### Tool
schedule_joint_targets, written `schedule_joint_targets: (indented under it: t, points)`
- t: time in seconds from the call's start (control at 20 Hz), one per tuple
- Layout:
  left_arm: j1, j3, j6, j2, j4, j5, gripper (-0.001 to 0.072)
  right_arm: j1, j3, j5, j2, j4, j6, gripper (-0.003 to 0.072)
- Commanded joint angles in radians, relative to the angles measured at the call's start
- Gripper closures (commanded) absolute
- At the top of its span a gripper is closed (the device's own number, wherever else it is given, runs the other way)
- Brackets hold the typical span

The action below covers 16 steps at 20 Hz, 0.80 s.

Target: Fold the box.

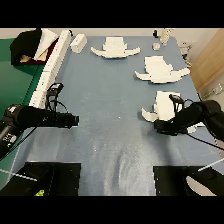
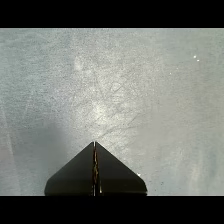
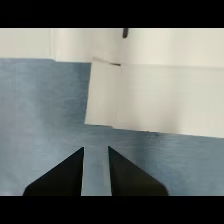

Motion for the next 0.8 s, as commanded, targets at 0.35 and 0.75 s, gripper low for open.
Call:
schedule_joint_targets:
  t: [0.35, 0.75]
  points:
    - [0.001, 0.0, 0.0, 0.0, -0.002, 0.092, 0.0695, -0.726, 0.375, -0.223, -0.273, -0.195, -0.288, 0.0319]
    - [0.001, 0.0, 0.0, 0.0, -0.076, 0.124, 0.0695, -1.116, 0.624, -0.274, -0.627, 0.156, -0.6, 0.0319]
